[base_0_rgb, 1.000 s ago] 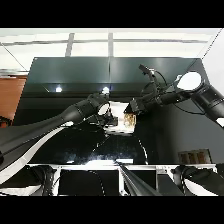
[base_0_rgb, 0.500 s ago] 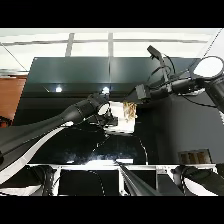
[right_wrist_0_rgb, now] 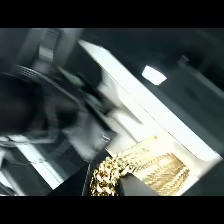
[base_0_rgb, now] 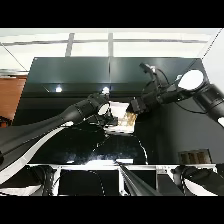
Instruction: Fold the box and place the chain.
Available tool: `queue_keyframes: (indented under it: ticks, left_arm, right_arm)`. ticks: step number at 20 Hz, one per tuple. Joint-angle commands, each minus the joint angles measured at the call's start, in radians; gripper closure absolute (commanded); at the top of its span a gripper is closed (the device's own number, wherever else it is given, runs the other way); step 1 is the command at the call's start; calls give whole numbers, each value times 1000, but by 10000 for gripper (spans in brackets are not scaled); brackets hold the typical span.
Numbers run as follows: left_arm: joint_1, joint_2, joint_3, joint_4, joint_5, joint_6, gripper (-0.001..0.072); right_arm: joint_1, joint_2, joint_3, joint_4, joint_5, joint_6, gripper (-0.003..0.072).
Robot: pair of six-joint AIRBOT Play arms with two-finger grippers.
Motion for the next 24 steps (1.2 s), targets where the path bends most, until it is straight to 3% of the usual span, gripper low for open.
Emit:
queue_keyframes:
  ticks: [1,2,3,4,8,13,20,21,22,23,24]
  left_arm:
    - [1,1,0,0,-7,0,682]
    - [1,1,0,0,-7,0,682]
    - [1,1,0,0,-6,0,682]
    - [1,1,0,0,-6,0,682]
    - [1,1,0,0,-8,0,682]
    - [0,0,0,0,-16,-1,680]
    - [-6,7,23,-4,-37,-144,678]
    - [-10,14,32,-3,-36,-150,627]
    - [-14,22,42,0,-34,-150,476]
    - [-19,32,52,3,-35,-142,192]
    - [-25,45,56,5,-35,-130,38]
  right_arm:
    - [39,0,-58,-54,-51,5,669]
    - [48,0,-60,-53,-79,5,641]
    - [52,0,-60,-52,-103,5,498]
    - [49,0,-60,-56,-111,4,476]
    - [-65,44,-41,-159,-8,5,479]
    - [-253,197,-35,-199,24,5,481]
    - [-267,216,-36,-200,60,-3,480]
    - [-267,216,-36,-200,60,-3,481]
    - [-267,216,-36,-200,59,-3,481]
    - [-267,216,-36,-200,56,-3,481]
    - [-267,216,-36,-200,53,-3,481]
